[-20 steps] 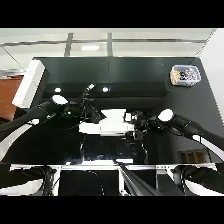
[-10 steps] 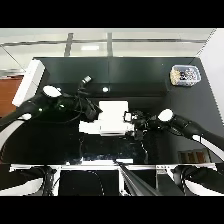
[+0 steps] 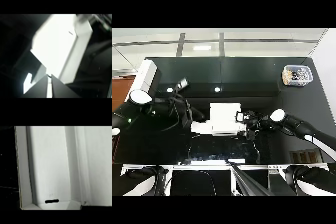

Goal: Fold the box and place the chain.

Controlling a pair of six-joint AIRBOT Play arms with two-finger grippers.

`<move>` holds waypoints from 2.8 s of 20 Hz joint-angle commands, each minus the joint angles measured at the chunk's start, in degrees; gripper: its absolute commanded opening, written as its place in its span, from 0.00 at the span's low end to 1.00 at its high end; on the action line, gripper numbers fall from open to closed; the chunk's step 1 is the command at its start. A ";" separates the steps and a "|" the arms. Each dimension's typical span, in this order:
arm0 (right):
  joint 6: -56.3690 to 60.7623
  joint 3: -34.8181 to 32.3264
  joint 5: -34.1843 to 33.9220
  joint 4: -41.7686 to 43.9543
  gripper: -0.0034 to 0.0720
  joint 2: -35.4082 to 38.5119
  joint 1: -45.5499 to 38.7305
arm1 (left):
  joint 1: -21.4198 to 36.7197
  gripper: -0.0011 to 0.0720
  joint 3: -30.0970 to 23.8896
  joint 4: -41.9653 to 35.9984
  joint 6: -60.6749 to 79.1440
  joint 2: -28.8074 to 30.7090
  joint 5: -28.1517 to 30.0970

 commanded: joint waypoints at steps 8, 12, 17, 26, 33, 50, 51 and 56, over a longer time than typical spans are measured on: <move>-0.02 -0.02 0.07 0.00 0.41 -0.02 0.02 | -2.25 0.99 -4.66 11.26 24.28 0.39 12.15; -0.02 -0.02 0.07 0.00 0.41 -0.02 0.02 | -7.34 0.99 -4.66 12.81 24.26 -0.42 12.76; -0.02 -0.02 0.07 0.00 0.32 -0.02 0.02 | -11.76 0.98 -4.66 9.64 22.93 -2.45 15.41; -0.02 -0.02 0.07 -0.02 0.30 -0.02 0.02 | -13.55 0.29 -4.63 3.52 22.95 -4.72 15.21; -0.02 -0.02 0.07 0.00 0.30 -0.02 0.02 | -15.50 0.28 -4.63 -4.00 23.87 -6.38 17.16; -0.02 -0.02 0.07 0.00 0.30 -0.02 0.02 | -16.74 0.38 -4.63 -3.78 23.82 -9.64 18.25; -0.02 -0.02 0.07 0.00 0.30 -0.02 0.02 | -16.74 0.50 -4.63 -4.04 23.80 -9.64 18.12; -0.02 -0.02 0.07 0.00 0.30 -0.02 0.02 | -16.20 0.05 -3.10 1.55 21.53 -7.74 14.62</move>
